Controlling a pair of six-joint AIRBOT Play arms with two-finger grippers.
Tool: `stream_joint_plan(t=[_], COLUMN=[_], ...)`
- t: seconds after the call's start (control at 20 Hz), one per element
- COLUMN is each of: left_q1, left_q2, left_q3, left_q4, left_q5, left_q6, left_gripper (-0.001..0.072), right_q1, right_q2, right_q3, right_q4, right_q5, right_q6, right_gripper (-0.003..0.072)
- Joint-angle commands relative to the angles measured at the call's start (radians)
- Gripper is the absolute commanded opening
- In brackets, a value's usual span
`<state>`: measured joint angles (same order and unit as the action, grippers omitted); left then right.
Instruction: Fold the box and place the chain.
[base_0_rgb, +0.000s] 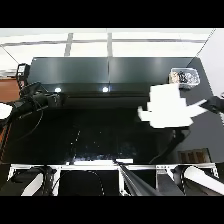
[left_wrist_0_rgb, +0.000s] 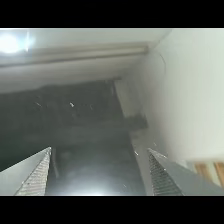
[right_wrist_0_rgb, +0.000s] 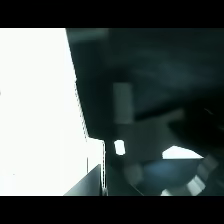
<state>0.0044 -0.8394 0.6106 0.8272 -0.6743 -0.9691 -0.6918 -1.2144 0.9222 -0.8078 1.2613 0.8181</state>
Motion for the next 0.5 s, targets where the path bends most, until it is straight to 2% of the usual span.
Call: stream_joint_plan(t=[0.0, 0.2, 0.35, 0.45], left_q1=[-0.03, -0.108, -0.117, -0.109], left_q2=[-0.022, -0.152, -0.325, -0.451], left_q3=[0.0, 0.01, 0.053, 0.117], left_q4=[-0.027, -0.188, -0.352, -0.41], left_q5=[-0.062, -0.055, -0.111, -0.206], left_q6=[-0.004, -0.004, 0.0, 0.001], left_gripper=[0.0702, 0.0702, 0.0702, 0.0702], right_q1=[0.214, 0.586, 0.856, 0.961], right_q2=[0.138, 0.202, 0.201, 0.201], right_q3=[-0.206, -0.419, -0.46, -0.462], right_q4=[0.311, 0.544, 0.554, 0.554], right_q5=[-0.163, -0.545, -0.779, -0.875], right_q6=[-0.077, -0.146, -0.14, -0.113], right_gripper=[0.0015, 0.0015, 0.0014, 0.0015])
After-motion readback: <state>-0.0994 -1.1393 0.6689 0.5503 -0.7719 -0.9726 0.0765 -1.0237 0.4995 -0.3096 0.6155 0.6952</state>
